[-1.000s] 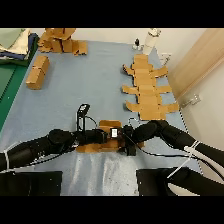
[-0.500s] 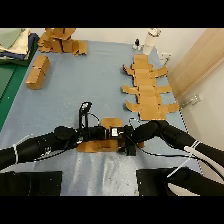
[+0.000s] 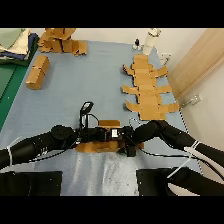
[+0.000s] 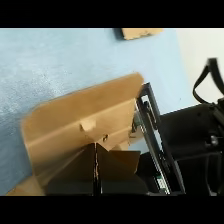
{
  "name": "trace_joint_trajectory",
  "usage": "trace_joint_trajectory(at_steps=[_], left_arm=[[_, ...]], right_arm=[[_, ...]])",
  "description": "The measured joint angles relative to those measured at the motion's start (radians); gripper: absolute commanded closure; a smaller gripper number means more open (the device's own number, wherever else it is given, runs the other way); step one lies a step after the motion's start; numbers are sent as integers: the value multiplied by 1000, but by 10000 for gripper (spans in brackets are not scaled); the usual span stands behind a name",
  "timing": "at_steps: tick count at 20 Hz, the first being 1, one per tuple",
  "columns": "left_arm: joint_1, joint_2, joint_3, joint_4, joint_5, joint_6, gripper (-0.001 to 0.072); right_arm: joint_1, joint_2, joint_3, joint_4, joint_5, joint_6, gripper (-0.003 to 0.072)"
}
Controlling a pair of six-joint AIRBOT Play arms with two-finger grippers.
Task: Fold the box.
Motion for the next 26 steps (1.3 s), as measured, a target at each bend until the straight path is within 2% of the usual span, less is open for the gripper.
trace_joint_trajectory(at_steps=[4, 6, 9, 15, 26], left_arm=[[5, 51, 3, 2, -35, 1, 698], [29, 53, 3, 10, -7, 9, 698], [58, 41, 2, 14, -28, 30, 698], [83, -13, 5, 16, -34, 57, 698], [87, -139, 21, -6, -120, 71, 698]], right_arm=[[0, 0, 1, -3, -2, 6, 186], [0, 0, 1, -3, 0, 6, 186], [0, 0, 1, -3, 4, 6, 186], [0, 0, 1, -3, 6, 7, 186], [0, 0, 1, -3, 9, 8, 186]])
